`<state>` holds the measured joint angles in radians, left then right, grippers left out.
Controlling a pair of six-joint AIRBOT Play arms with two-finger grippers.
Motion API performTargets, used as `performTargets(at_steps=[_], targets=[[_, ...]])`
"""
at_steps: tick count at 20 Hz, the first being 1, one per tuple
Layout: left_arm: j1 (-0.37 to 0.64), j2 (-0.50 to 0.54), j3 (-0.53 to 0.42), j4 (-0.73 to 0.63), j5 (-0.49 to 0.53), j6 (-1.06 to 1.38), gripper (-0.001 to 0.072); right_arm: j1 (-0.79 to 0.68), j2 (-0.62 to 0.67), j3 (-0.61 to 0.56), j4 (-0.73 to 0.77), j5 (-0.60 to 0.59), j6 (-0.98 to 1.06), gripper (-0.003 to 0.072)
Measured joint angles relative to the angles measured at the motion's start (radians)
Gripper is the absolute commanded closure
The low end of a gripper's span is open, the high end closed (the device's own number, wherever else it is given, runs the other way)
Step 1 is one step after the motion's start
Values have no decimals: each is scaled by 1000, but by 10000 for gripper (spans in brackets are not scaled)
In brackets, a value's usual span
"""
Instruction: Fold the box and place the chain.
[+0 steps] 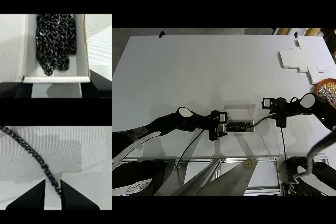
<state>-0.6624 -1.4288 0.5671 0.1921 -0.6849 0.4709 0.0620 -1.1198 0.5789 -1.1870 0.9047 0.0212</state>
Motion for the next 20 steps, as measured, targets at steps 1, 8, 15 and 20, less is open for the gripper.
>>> performTargets(at_steps=[1, 8, 15, 20], targets=[[0, 0, 0, 0, 0, 0, 456, 0, -12, 0, -3, -6, -1, 487], [0, 0, 0, 0, 0, 0, 456, 0, -67, 0, -5, -24, -3, 668], [0, 0, 0, 0, 0, 0, 456, 0, -39, -2, -17, 23, -4, 667], [0, 0, 0, 0, 0, 0, 456, 0, 74, -2, -8, 105, -3, 666]])
